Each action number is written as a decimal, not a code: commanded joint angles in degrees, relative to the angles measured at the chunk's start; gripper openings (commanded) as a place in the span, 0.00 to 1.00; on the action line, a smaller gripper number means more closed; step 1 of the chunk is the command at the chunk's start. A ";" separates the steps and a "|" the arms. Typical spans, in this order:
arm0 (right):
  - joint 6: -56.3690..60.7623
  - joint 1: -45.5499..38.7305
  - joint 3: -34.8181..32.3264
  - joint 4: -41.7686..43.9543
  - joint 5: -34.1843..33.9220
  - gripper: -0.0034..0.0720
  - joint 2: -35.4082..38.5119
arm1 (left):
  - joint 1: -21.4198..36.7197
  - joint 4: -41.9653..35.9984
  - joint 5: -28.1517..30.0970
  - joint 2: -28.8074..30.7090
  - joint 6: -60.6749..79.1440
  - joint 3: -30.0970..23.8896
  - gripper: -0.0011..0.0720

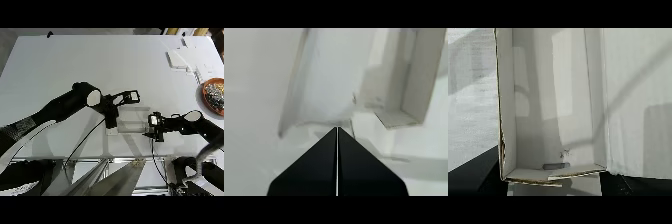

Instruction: Fold the box and place the chain.

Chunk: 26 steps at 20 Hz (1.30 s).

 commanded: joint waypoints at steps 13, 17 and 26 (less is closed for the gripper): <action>0.07 0.04 0.04 0.20 0.04 0.59 0.02 | 2.93 -0.76 -7.04 4.15 9.94 -10.62 0.04; 0.07 0.04 0.04 0.20 0.04 0.59 0.02 | 3.63 0.07 -6.69 7.89 9.94 -10.62 0.07; 0.07 0.04 0.07 0.24 0.07 0.59 0.02 | 3.45 -0.04 -4.20 9.20 11.43 -13.33 0.23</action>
